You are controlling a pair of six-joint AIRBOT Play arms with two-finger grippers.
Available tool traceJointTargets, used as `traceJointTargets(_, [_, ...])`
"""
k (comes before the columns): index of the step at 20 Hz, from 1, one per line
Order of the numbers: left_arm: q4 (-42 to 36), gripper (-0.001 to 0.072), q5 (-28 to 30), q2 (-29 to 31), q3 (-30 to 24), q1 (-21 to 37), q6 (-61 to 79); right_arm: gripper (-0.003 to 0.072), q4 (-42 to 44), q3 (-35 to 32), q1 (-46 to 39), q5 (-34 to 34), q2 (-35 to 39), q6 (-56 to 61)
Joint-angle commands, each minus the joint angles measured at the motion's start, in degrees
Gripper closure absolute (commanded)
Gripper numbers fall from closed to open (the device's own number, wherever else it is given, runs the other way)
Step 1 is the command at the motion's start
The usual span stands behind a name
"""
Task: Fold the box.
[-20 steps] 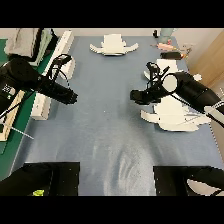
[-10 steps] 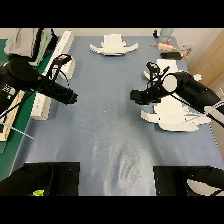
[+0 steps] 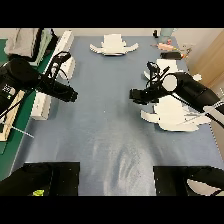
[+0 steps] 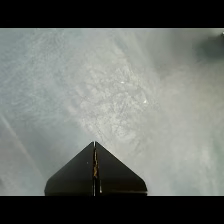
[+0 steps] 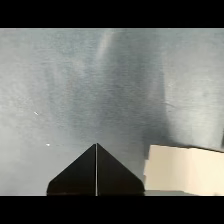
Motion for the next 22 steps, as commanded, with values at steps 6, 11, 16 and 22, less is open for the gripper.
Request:
traceJointTargets(6, [-5.84, 0.0693, 3.13, -0.13, 0.02, -0.04, -0.15, 0.0262, -8.61, 14.88, -16.70, 28.02, 0.00, -0.37])
traceJointTargets(11, [-10.34, 0.0691, 0.63, -0.13, 0.07, -0.04, -5.07, 0.0261, -21.92, 17.40, -44.48, 39.28, -0.07, -8.94])
traceJointTargets(16, [-11.80, 0.0245, -2.36, -0.15, 0.07, -0.04, -12.11, 0.0262, -15.21, 11.91, -61.99, 33.90, -5.46, -23.28])
traceJointTargets(22, [-17.18, 0.0244, -4.66, -0.15, 0.07, -0.04, -14.56, 0.0262, -8.37, 12.37, -67.67, 34.40, -17.64, -33.03])
